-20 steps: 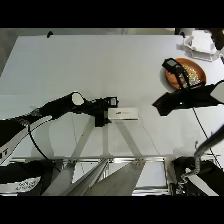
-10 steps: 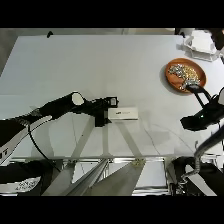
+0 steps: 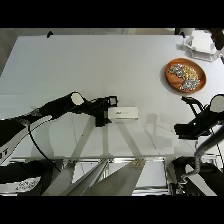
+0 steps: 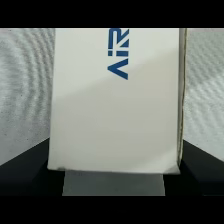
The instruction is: Fold the box and place the chain.
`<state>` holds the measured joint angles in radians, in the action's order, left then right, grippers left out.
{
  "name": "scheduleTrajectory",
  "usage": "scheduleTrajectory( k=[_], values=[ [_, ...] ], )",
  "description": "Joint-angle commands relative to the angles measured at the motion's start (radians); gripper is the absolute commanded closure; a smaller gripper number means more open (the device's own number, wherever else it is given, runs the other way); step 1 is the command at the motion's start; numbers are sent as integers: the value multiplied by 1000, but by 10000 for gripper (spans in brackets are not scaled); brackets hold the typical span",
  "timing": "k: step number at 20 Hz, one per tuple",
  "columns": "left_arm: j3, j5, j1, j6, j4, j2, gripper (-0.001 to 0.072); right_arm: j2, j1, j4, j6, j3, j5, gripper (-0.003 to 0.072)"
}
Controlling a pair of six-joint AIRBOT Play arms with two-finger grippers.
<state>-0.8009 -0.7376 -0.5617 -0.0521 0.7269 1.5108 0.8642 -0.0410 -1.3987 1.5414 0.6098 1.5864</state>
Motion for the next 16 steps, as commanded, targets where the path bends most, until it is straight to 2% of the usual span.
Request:
scheduleTrajectory(
  k=[1,2,6,8,12,16],
  values=[
    [-1,-43,0,-7,-13,-14,686,-1,0,68,6,-7,-34,668],
    [-1,-50,3,-23,-7,-32,704,-1,0,68,6,-7,-45,667],
    [-1,-44,40,-206,41,-159,704,-1,0,68,6,-7,-73,667],
    [-1,-45,86,-355,135,-243,705,-1,0,68,3,-7,-88,667],
    [-1,-58,219,-725,422,-410,705,-2,0,68,3,-7,-111,667],
    [-1,-110,413,-944,608,-523,705,-2,0,68,3,-7,-140,667]
  ],
)
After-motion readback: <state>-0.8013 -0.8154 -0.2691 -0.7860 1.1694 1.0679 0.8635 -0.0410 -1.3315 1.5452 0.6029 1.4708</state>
